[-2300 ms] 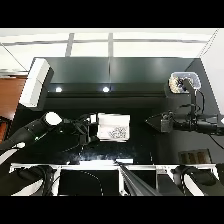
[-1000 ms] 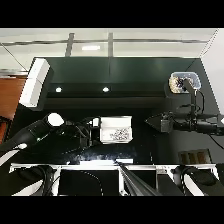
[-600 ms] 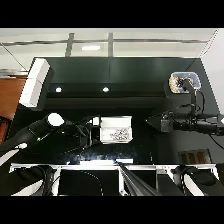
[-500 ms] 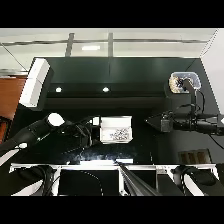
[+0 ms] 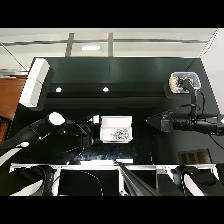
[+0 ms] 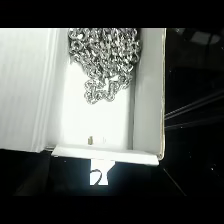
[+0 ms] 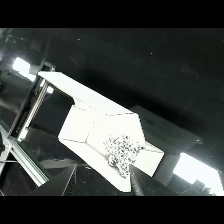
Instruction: Fold the box and place the chain.
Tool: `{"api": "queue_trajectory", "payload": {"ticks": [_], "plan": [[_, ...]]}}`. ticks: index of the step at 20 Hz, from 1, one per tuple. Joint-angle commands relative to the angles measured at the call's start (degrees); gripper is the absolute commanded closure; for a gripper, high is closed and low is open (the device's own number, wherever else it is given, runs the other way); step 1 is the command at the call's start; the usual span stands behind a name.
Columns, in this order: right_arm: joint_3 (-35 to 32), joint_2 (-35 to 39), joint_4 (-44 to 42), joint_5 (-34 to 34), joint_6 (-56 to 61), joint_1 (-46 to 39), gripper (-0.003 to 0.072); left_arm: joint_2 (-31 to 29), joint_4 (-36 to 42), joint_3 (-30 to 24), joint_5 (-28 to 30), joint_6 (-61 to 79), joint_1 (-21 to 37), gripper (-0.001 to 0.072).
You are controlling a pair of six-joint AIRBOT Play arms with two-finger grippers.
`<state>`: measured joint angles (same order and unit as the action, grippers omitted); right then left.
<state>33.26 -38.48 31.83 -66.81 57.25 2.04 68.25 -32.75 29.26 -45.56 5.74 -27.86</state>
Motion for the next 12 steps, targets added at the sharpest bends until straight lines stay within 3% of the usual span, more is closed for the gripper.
{"api": "queue_trajectory", "payload": {"ticks": [1, 6, 9, 11, 12], "plan": [[0.1, 0.0, 0.0, 0.0, 0.0, 0.0, 0.0294, 1.5, 0.4, 1.2, -0.2, 0.1, 0.0, 0.0005], [0.1, 0.0, 0.0, 0.0, 0.0, 0.0, 0.0294, 3.1, 0.0, 2.8, -2.7, 1.4, -2.5, 0.0009], [0.0, 0.0, 0.1, -0.1, 0.0, 0.0, 0.0294, 3.2, -1.9, 2.8, -2.2, 1.3, -2.6, 0.0062], [0.0, 0.0, 0.4, 0.1, 0.0, 0.0, 0.0293, 3.2, -1.9, 2.8, -1.9, 0.8, -2.0, 0.0336], [0.0, 0.0, 0.9, 0.4, 0.1, 0.1, 0.029, 3.2, -2.0, 2.8, -1.6, 0.0, -2.0, 0.0414]]}}
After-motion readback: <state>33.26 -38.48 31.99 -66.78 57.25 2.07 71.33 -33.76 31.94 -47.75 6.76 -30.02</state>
